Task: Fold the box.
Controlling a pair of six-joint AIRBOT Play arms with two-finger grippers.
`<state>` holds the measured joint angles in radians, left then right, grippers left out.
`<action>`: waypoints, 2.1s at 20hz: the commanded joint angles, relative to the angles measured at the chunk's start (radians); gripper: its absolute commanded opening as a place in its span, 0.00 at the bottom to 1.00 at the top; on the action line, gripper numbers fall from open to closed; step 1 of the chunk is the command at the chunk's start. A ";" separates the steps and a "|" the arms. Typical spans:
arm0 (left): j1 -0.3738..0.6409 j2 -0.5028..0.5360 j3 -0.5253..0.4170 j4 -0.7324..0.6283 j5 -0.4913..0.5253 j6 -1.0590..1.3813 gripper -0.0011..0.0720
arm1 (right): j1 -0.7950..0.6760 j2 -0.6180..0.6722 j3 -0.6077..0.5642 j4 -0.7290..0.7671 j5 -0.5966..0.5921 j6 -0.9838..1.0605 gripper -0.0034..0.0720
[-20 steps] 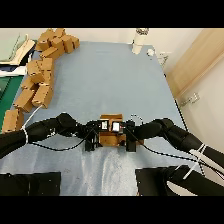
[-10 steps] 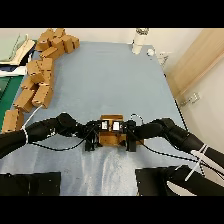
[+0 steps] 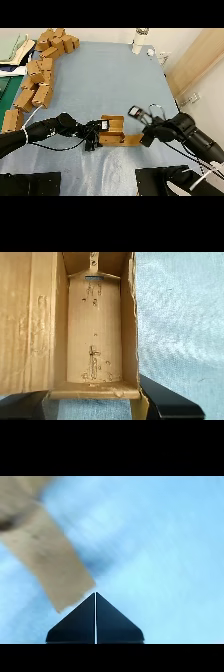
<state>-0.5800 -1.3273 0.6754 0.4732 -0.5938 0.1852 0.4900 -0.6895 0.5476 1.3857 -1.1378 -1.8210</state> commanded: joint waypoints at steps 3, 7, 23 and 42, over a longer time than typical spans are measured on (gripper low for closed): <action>0.000 0.000 0.000 0.001 0.000 0.001 0.63 | -0.118 0.009 -0.015 -0.022 -0.108 0.459 0.05; 0.000 0.000 0.000 0.001 0.000 0.001 0.63 | -0.153 -0.109 -0.087 0.293 0.030 0.409 0.05; 0.000 0.000 0.000 0.001 0.000 0.001 0.63 | -0.151 -0.127 -0.056 0.513 0.133 0.284 0.05; 0.000 0.000 0.000 0.001 0.000 0.001 0.63 | -0.022 -0.183 -0.038 0.644 0.207 0.307 0.55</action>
<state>-0.5804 -1.3273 0.6754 0.4740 -0.5941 0.1860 0.4442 -0.8307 0.5098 2.0342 -0.9474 -1.5330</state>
